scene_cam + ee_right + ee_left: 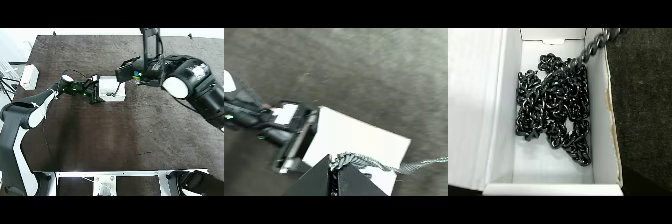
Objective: Fold the box and place the chain.
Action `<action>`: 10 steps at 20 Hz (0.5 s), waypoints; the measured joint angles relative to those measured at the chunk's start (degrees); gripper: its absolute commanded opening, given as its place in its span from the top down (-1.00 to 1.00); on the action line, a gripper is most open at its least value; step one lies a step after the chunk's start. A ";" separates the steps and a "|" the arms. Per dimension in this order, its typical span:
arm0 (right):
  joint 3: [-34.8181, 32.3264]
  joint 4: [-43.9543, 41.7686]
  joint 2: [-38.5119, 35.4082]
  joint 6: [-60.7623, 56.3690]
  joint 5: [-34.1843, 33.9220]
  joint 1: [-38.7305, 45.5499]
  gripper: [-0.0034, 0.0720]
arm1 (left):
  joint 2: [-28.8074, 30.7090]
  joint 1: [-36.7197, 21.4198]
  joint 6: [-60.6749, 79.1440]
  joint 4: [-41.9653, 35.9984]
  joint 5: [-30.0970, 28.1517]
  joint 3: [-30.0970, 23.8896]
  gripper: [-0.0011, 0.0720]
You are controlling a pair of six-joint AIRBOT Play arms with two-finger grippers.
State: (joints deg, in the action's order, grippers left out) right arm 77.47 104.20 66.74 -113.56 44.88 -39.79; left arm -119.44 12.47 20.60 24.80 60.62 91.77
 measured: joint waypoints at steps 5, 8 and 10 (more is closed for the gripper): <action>-0.31 0.35 3.43 -3.61 -5.27 -3.06 0.88 | 0.00 0.00 -0.02 -0.02 0.00 0.00 -0.28; -0.35 0.39 5.86 -4.87 -6.86 -2.71 0.88 | 0.00 0.00 -0.02 0.00 0.00 0.00 -0.28; -0.37 0.42 7.69 -5.62 -7.65 -1.90 0.88 | 0.00 0.00 -0.02 -0.02 0.00 0.00 -0.28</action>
State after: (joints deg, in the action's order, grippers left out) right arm 77.10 104.62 74.43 -119.17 37.23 -41.69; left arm -119.44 12.47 20.58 24.77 60.62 91.77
